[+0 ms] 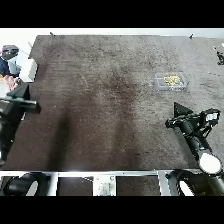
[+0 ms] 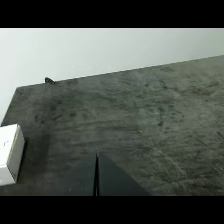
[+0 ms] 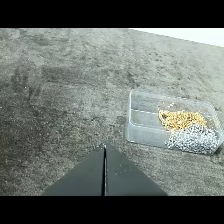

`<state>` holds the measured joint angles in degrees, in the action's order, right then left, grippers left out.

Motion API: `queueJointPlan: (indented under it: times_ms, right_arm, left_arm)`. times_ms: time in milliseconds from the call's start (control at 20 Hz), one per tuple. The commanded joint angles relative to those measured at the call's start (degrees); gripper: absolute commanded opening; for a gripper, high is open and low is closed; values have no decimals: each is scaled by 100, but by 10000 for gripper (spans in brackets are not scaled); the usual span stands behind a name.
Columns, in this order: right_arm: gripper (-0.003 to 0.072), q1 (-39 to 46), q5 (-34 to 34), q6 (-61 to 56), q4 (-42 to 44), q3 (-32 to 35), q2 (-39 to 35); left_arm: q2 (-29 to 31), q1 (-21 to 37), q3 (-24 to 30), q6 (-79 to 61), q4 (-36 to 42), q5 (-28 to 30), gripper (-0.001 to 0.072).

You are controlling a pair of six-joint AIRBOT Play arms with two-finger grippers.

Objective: Fold the box and place the chain.

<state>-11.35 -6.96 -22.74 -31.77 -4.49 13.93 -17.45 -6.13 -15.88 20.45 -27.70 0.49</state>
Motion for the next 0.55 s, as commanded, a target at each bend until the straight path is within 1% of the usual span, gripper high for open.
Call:
queueJointPlan:
  times_ms: [0, 500]
  right_arm:
    - [6, 0, 0, 0, 0, 0, -7]
    - [6, 0, 2, -2, 0, 0, -7]
  left_arm:
    - [638, -131, 614, 203, -9, 63, 6]
    - [636, -131, 647, 205, -9, -184, 10]
